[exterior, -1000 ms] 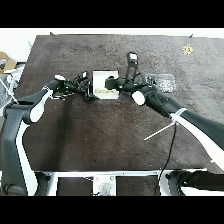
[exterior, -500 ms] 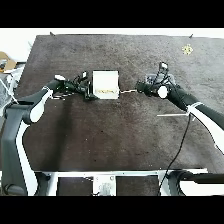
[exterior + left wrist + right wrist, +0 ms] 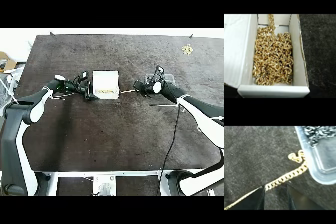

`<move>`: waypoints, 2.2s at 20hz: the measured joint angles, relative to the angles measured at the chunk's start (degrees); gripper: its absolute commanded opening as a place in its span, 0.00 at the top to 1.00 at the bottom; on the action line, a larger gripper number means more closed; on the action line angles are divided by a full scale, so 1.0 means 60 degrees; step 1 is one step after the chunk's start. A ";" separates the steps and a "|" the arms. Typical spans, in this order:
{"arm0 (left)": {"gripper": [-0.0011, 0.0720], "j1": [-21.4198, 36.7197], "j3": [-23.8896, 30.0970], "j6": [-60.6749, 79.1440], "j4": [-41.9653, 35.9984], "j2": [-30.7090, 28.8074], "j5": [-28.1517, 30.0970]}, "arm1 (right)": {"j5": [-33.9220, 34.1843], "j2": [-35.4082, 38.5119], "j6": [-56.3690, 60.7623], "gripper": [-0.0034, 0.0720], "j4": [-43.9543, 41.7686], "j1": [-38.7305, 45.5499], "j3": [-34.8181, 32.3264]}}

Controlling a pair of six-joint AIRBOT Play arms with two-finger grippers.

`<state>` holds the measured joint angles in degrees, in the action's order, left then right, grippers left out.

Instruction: Fold the box and place the chain.

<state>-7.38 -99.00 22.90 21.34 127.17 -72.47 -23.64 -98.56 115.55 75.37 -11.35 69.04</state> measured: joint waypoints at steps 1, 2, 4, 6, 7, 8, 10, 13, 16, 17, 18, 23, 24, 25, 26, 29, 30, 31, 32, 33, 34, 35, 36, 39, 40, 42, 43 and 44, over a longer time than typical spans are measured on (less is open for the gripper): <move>0.52 0.0000 0.0000 -0.0004 0.0000 0.0000 0.0004 | -0.0004 -0.0117 0.0051 0.54 -0.0022 -0.0004 0.0117; 0.52 -0.0004 0.0000 0.0000 0.0000 0.0000 0.0004 | 0.0007 -0.0233 0.0106 0.71 -0.0036 -0.0022 0.0222; 0.52 -0.0004 0.0000 0.0000 0.0000 0.0000 0.0007 | 0.0091 -0.0484 0.0189 0.96 -0.0018 -0.0120 0.0393; 0.52 0.0000 0.0000 0.0000 0.0000 0.0000 0.0007 | 0.0178 -0.0601 0.0248 0.95 0.0015 -0.0270 0.0477; 0.52 0.0000 0.0000 -0.0004 0.0000 0.0000 0.0007 | 0.0146 -0.0594 0.0255 0.95 0.0062 -0.0339 0.0503; 0.52 0.0000 0.0000 0.0000 -0.0004 0.0000 0.0007 | 0.0062 -0.0532 0.0259 0.95 0.0157 -0.0419 0.0510; 0.52 -0.0004 0.0000 0.0000 -0.0004 0.0000 0.0007 | -0.0091 -0.0175 0.0248 0.95 0.0361 -0.0659 0.0528; 0.52 -0.0004 0.0000 -0.0004 0.0000 0.0000 0.0007 | 0.0044 0.0820 0.0215 0.95 0.1096 -0.1053 0.0557; 0.52 -0.0004 -0.0004 -0.0004 0.0000 0.0000 0.0007 | 0.0131 0.1843 0.0182 0.95 0.1504 -0.1504 0.0568; 0.52 0.0000 0.0000 0.0000 0.0000 0.0000 0.0007 | 0.0109 0.2146 0.0186 0.95 0.1643 -0.1654 0.0561; 0.52 0.0000 0.0000 -0.0004 0.0000 0.0000 0.0007 | 0.0208 0.2408 0.0178 0.95 0.1767 -0.1832 0.0568; 0.52 0.0000 0.0000 0.0000 0.0000 0.0000 0.0007 | 0.1053 0.2867 0.0175 0.95 0.1989 -0.2772 0.0572; 0.52 0.0000 -0.0004 0.0000 0.0000 0.0000 0.0007 | 0.1180 0.2783 0.0178 0.95 0.1982 -0.2962 0.0568; 0.52 0.0000 0.0000 0.0000 0.0000 0.0000 0.0007 | 0.1348 0.2670 0.0178 0.95 0.1985 -0.3140 0.0568; 0.52 0.0000 0.0000 0.0000 0.0000 0.0000 0.0004 | 0.1468 0.2514 0.0175 0.92 0.2011 -0.3260 0.0572; 0.52 -0.0004 -0.0004 -0.0004 0.0000 0.0000 0.0004 | 0.1311 0.2058 -0.0259 0.69 0.2029 -0.3410 0.0568; 0.52 -0.0004 -0.0004 0.0000 0.0000 0.0000 0.0004 | 0.1184 0.2000 -0.0561 0.69 0.2022 -0.3391 0.0568; 0.52 0.0000 0.0000 -0.0004 0.0000 0.0000 0.0004 | 0.1024 0.1993 -0.1020 0.69 0.2000 -0.3282 0.0572; 0.52 0.0000 -0.0004 -0.0004 0.0000 0.0000 0.0007 | 0.0849 0.2033 -0.1596 0.69 0.1880 -0.3115 0.0630; 0.52 0.0000 -0.0004 -0.0004 0.0000 0.0000 0.0007 | 0.0554 0.2076 -0.2459 0.69 0.1545 -0.2856 0.0769; 0.52 -0.0004 -0.0004 -0.0004 0.0000 0.0000 0.0007 | 0.0178 0.2091 -0.3512 0.69 0.0980 -0.2539 0.0962; 0.52 0.0000 0.0000 0.0000 0.0000 0.0000 0.0004 | -0.0313 0.2055 -0.4903 0.69 0.0102 -0.2109 0.1257; 0.52 0.0000 0.0000 0.0000 0.0000 0.0000 0.0004 | -0.0841 0.1945 -0.6415 0.69 -0.0987 -0.1606 0.1639; 0.52 0.0000 0.0000 0.0000 0.0000 0.0000 0.0004 | -0.2575 0.1137 -0.9879 0.69 -0.3796 -0.0168 0.3020; 0.52 0.0000 0.0000 0.0000 0.0000 0.0000 0.0004 | -0.3136 0.0699 -1.0775 0.69 -0.4535 0.0259 0.3512; 0.52 -0.0004 0.0000 0.0000 0.0000 0.0000 0.0007 | -0.4131 -0.0229 -1.2240 0.69 -0.5756 0.0885 0.4379; 0.52 -0.0004 -0.0004 -0.0004 0.0000 0.0000 0.0004 | -0.4586 -0.0670 -1.2852 0.70 -0.6309 0.1067 0.4743; 0.52 -0.0004 0.0000 0.0000 0.0000 0.0000 0.0004 | -0.4943 -0.1137 -1.3417 0.70 -0.6841 0.1195 0.5089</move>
<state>-7.40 -99.00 22.90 21.34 127.17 -72.44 -53.30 -105.38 35.05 34.33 -4.19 99.57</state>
